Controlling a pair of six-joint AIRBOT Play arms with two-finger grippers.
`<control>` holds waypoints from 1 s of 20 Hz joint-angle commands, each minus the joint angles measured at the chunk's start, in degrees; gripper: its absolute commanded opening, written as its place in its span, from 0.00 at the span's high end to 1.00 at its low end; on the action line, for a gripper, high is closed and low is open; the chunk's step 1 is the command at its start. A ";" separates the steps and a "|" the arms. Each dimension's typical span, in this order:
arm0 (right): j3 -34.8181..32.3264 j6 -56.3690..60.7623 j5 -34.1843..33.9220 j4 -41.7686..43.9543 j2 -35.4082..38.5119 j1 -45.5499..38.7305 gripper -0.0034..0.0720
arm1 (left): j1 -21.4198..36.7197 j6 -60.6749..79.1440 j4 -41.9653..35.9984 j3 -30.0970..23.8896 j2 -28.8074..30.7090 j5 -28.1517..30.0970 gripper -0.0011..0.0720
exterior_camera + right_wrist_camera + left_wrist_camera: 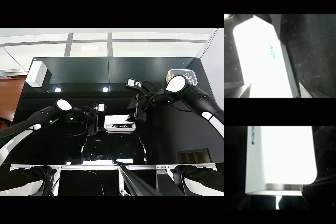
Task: Fold the box and place the chain.
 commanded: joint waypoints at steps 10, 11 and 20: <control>-1.38 -1.20 0.00 -2.40 -0.92 2.40 0.02 | -0.02 0.04 0.00 0.07 -0.02 0.07 0.53; -1.49 -1.20 -0.39 -2.49 -1.03 2.56 0.04 | -0.02 0.04 0.00 0.07 -0.02 0.04 0.53; -1.77 -1.18 0.31 -2.47 -1.05 2.75 0.56 | -0.02 0.04 0.00 0.07 -0.02 0.07 0.53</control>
